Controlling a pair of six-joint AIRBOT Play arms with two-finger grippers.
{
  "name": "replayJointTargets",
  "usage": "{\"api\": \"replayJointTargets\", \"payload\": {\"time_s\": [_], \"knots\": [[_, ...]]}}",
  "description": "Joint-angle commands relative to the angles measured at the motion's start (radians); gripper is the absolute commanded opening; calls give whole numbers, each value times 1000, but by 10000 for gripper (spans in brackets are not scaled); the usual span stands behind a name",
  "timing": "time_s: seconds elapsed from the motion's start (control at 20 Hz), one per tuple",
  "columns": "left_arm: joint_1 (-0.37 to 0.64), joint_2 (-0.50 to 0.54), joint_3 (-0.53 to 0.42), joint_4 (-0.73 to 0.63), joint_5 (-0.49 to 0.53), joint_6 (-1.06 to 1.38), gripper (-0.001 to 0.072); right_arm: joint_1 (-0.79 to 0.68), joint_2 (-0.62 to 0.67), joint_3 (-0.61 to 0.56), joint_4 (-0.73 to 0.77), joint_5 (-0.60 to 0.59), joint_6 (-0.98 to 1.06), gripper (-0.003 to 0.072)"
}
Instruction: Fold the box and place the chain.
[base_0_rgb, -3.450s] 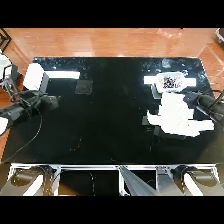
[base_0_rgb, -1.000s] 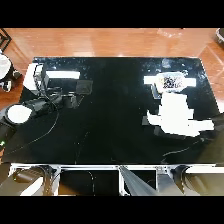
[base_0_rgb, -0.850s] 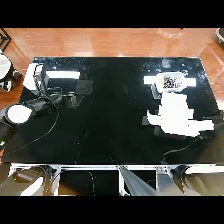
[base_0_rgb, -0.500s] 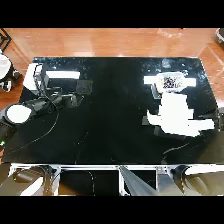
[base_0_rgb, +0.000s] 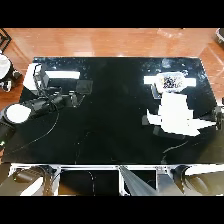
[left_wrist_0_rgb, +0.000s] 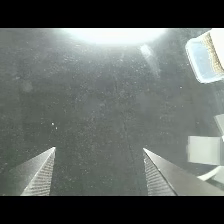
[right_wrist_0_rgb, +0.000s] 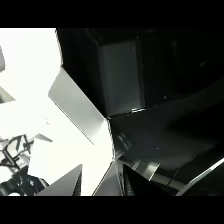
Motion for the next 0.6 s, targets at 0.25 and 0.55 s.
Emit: {"api": "replayJointTargets", "payload": {"time_s": [0.25,0.55], "knots": [[0,-1,0,-4,0,0,631,29,4,0,71,66,-60,19],[0,-1,0,-4,-2,1,626,137,64,-31,143,109,-59,20]]}}
